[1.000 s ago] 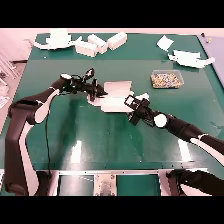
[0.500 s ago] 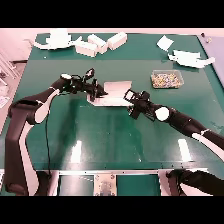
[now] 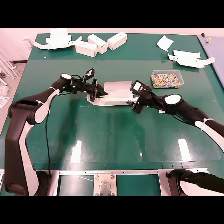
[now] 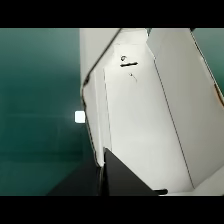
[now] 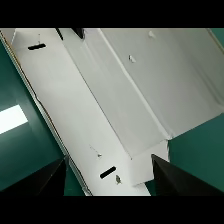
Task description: Fold the box and place the chain.
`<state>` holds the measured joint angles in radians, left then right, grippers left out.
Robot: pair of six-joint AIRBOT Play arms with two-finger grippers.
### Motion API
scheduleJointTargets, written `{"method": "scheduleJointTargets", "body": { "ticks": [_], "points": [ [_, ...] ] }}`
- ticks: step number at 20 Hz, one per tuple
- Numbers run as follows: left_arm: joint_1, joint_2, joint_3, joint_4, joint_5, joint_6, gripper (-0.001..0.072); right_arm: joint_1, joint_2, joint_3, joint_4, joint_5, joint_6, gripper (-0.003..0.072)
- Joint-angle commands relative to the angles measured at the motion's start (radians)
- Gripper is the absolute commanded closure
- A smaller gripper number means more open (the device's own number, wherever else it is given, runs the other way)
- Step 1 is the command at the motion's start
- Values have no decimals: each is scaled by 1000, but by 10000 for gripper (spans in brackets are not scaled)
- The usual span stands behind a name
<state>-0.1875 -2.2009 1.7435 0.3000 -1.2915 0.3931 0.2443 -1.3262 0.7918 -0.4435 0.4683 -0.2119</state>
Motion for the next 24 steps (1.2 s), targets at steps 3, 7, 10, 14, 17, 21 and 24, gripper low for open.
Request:
{"method": "scheduleJointTargets", "body": {
  "ticks": [3,7,10,14,17,21,24],
  "points": [
    [0,-1,0,1,-1,0,689,-100,-51,80,87,214,-149,66],
    [0,-1,0,1,-1,0,689,-145,-51,107,-3,315,-149,66],
    [0,-1,0,1,-1,0,689,-162,-79,111,-40,385,-157,66],
    [0,-1,0,1,-1,0,689,-173,-72,116,-108,433,-127,67],
    [0,-1,0,1,1,0,689,-167,9,106,-230,498,-21,67],
    [0,-1,0,0,1,0,689,-146,40,31,-253,497,3,76],
    [0,-1,0,0,1,0,689,-95,39,-30,-246,392,-21,75]
  ]
}}
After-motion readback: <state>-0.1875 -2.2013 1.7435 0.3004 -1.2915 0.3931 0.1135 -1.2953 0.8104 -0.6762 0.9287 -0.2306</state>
